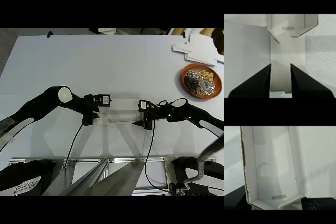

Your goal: Fold the box and place the chain.

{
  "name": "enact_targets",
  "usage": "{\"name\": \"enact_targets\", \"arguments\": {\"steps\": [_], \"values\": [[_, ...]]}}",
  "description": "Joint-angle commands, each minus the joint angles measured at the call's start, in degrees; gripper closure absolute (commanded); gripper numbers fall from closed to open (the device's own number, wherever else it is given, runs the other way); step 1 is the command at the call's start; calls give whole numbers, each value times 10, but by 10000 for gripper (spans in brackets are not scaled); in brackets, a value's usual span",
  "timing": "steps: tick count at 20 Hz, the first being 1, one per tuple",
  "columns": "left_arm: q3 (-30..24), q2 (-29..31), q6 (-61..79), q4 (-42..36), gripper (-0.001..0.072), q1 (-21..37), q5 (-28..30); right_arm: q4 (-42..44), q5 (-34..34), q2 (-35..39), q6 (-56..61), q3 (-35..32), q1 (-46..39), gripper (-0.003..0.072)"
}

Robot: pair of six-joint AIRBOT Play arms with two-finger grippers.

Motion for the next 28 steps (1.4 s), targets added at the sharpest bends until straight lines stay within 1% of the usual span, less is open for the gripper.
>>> {"name": "enact_targets", "arguments": {"steps": [1, 5, 7, 9, 13, 20, 25, 28], "values": [[-5, -23, 69, -23, 428, 0, 13, 0, 0, 0, 0, 0, 0, 391], [-7, -39, 130, -38, 425, -7, 21, 0, 0, 0, 0, 0, 0, 391], [-8, -50, 132, -71, 425, -7, 50, 0, 0, 0, 0, 0, 0, 391], [-8, -52, 132, -112, 426, -7, 62, 0, 0, 0, 0, 0, 0, 391], [-8, -52, 133, -112, 426, -11, 63, 0, 0, 0, 0, 0, 0, 391], [-8, -56, 156, -112, 431, -40, 62, 0, 0, 0, 0, 0, 0, 391], [-8, -56, 156, -112, 432, -41, 60, 0, 0, 0, 0, 0, 0, 391], [-8, -56, 156, -120, 438, -44, 69, 0, 0, 0, 0, 0, 0, 391]]}}
